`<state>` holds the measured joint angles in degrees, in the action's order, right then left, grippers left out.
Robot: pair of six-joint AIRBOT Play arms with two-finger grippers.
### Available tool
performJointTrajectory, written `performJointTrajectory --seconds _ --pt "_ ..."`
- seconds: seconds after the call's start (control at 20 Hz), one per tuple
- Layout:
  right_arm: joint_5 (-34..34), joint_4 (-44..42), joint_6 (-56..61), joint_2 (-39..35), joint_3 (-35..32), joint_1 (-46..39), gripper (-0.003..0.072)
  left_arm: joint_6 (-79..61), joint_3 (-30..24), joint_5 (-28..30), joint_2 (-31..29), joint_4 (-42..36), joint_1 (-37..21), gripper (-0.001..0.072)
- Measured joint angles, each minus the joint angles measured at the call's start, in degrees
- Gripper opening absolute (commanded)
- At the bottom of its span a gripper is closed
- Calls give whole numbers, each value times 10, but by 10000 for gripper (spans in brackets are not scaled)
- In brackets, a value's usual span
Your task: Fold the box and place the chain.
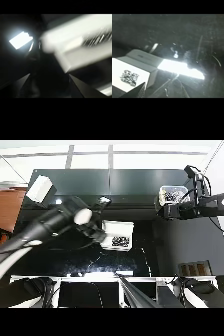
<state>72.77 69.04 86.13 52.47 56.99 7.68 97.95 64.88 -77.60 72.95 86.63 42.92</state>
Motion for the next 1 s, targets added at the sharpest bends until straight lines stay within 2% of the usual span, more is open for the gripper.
performJointTrajectory --seconds 0.1,0.25,0.3,0.35,0.4,0.45,0.6,0.7,1.0 --pt "6 12 0 0 0 -1 501 -98 -23 -14 -49 -49 -64 561" --pt "14 21 2 0 0 -1 501 -245 -87 -10 -121 -176 -185 568" --pt "16 23 2 0 0 -1 502 -301 -115 -2 -141 -229 -226 708" --pt "16 24 2 0 0 -1 503 -354 -143 9 -154 -275 -258 717" --pt "17 25 2 0 0 -1 566 -416 -172 19 -162 -315 -286 717" --pt "18 28 2 0 0 -1 696 -474 -196 30 -166 -343 -304 717" --pt "23 38 -1 0 0 -1 698 -676 -258 79 -161 -400 -325 715" --pt "29 46 -6 0 0 -1 697 -803 -280 120 -148 -426 -321 712" --pt "38 55 -10 0 0 -1 697 -1063 -301 181 -69 -492 -277 711"
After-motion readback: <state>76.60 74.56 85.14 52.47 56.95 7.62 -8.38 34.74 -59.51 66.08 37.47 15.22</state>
